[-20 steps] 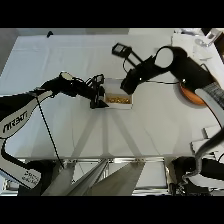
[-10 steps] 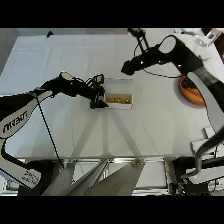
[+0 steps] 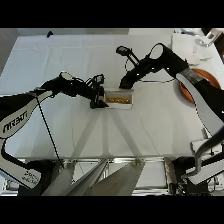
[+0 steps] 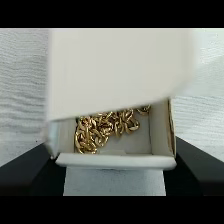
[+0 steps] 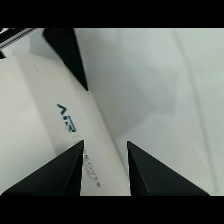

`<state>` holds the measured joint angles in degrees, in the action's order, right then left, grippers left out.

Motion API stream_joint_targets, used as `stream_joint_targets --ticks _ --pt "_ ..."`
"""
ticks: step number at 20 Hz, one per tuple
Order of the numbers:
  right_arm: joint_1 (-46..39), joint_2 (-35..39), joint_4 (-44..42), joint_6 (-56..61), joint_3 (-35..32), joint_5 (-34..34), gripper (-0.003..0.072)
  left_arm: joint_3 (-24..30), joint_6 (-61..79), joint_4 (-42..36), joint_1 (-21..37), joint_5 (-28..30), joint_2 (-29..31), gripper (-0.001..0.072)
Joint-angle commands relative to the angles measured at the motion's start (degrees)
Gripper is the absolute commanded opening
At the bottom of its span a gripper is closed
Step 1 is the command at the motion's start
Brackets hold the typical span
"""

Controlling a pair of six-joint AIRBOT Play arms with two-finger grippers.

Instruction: Fold the box and place the chain.

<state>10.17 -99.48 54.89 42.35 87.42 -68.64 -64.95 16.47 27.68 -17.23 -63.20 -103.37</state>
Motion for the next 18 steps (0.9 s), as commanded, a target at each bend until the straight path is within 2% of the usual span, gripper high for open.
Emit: stream_joint_targets --ticks 1,4,7,9,12,18 --pt "2.60 1.38 2.93 -2.40 -0.26 -0.74 0.0289 0.00 0.00 0.02 0.00 0.00 0.00 0.0394" --pt "5.79 4.15 6.82 -2.38 -3.48 3.48 0.0293 0.00 0.00 0.02 0.00 0.00 0.00 0.0394" --pt "7.50 9.68 6.93 -4.70 -11.17 12.61 0.0306 0.00 0.00 0.02 0.00 0.00 0.00 0.0394" --pt "8.04 12.63 8.76 -5.11 -15.65 16.11 0.0306 0.00 0.00 0.02 0.00 0.00 0.00 0.0394" --pt "9.11 14.12 9.35 -5.11 -18.25 15.63 0.0309 0.00 0.00 0.02 0.00 0.00 0.00 0.0394" --pt "11.87 16.74 9.31 -5.11 -18.51 19.56 0.0309 0.00 0.00 0.02 0.00 0.00 -0.02 0.0394"
